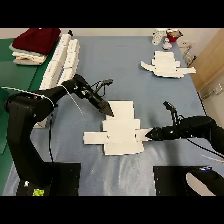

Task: Fold the box.

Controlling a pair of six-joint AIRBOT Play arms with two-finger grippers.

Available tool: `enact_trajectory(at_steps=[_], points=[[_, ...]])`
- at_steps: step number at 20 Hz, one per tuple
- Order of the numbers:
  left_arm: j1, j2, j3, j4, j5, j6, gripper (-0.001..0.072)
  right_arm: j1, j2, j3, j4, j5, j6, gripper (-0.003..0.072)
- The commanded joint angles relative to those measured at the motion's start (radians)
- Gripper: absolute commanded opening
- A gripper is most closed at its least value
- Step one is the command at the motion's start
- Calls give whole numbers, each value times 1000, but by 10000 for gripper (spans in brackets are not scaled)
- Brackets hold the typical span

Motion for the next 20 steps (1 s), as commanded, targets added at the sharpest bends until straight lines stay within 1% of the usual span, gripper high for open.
enact_trajectory(at_steps=[1,5,6,7,8,10,13,14,15,16,18,20], points=[[0,-1,1,6,-16,13,13,0,-2,-1,-1,2,0,6],[0,-1,1,6,-20,4,13,0,-2,-1,-1,2,0,6],[0,-1,1,6,-28,1,14,0,-2,0,-1,3,0,61],[0,-1,1,6,-40,2,14,0,-2,0,-1,2,0,163],[0,-1,2,6,-45,5,13,0,-2,0,-2,3,0,185],[0,3,2,6,-44,23,11,0,-2,6,-16,21,0,185],[0,48,1,6,-5,95,8,-1,-2,36,-116,91,2,185],[-2,73,-1,6,19,111,8,-2,-2,48,-158,129,30,238],[-6,105,-9,11,52,132,8,-2,-2,64,-203,175,82,404],[-14,135,-23,16,90,146,8,-2,-2,82,-249,212,137,471],[-37,195,-61,18,142,208,7,-2,-2,129,-352,256,277,471],[-63,262,-122,18,181,273,7,-2,-1,187,-401,252,365,471]])
